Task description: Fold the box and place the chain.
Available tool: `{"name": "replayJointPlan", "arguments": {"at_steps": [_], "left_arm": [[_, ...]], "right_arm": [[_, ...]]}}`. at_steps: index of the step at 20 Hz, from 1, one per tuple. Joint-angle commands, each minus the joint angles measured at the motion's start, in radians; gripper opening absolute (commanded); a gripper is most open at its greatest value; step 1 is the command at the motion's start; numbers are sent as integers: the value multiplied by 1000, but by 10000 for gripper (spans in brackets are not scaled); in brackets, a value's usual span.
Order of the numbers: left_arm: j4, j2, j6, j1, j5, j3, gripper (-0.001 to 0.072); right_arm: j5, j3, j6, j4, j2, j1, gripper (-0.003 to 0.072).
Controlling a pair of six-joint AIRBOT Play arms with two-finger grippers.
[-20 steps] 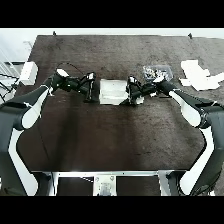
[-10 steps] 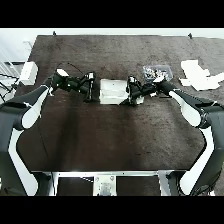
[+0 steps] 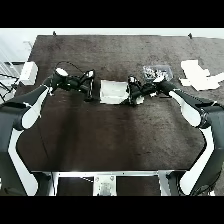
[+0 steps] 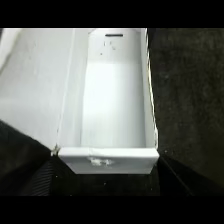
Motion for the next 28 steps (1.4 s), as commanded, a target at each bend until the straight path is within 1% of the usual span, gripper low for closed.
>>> {"name": "replayJointPlan", "arguments": {"at_steps": [1,2,7,13,25,28], "left_arm": [[-13,1,-19,0,-53,5,716],[-14,0,-19,0,-66,5,716],[-56,-21,18,-5,-56,3,716],[5,-32,34,-39,-5,2,715],[-18,-44,42,-39,14,2,715],[-40,-68,41,-39,10,2,715]], "right_arm": [[0,0,0,0,0,1,589],[0,0,0,0,0,1,589],[0,0,0,0,0,1,589],[0,0,0,0,0,1,589],[0,0,0,0,0,1,589],[0,0,0,0,0,1,589]]}}
